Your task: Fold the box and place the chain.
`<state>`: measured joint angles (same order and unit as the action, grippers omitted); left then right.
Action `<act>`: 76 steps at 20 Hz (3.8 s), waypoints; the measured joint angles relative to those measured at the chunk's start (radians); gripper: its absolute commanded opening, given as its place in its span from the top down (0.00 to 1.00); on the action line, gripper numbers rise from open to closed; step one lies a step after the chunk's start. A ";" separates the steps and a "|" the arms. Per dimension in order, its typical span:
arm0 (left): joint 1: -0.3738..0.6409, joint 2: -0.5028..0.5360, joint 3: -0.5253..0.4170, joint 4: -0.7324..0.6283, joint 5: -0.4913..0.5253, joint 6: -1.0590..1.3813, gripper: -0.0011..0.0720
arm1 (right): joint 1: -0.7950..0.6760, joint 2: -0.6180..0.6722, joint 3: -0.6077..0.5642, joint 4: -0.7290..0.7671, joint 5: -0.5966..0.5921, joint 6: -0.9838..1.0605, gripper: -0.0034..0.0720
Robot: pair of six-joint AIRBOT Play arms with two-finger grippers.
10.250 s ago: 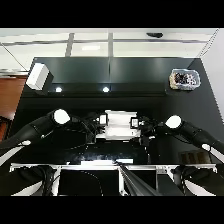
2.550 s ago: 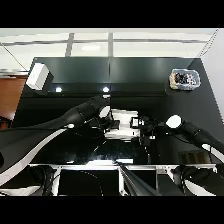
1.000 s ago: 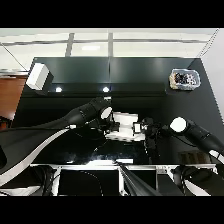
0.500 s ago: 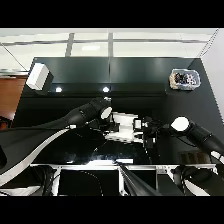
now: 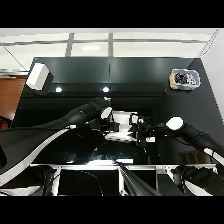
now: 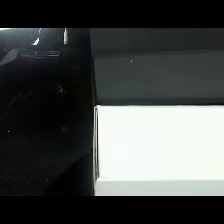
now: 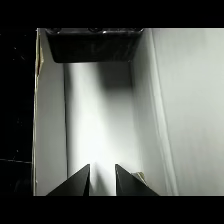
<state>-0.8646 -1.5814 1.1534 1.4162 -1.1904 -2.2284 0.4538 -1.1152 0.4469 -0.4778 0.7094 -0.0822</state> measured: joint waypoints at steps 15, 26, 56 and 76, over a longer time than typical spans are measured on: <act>0.000 0.000 0.000 -0.013 0.001 0.002 0.94 | -0.079 0.114 0.032 -0.246 0.022 0.531 0.94; 0.000 0.000 0.000 -0.014 0.001 0.003 0.94 | -0.521 0.168 -0.043 -0.484 0.297 1.516 0.93; 0.000 0.000 0.000 -0.014 -0.001 0.003 0.94 | -0.161 -0.070 0.134 -0.099 0.311 1.326 0.21; 0.000 -0.001 0.000 -0.017 -0.017 0.003 0.94 | 0.313 -0.151 0.393 -0.930 0.353 2.368 0.48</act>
<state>-0.8646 -1.5822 1.1534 1.3994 -1.2072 -2.2250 0.7670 -1.2659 0.8398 -1.4075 1.0622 2.2860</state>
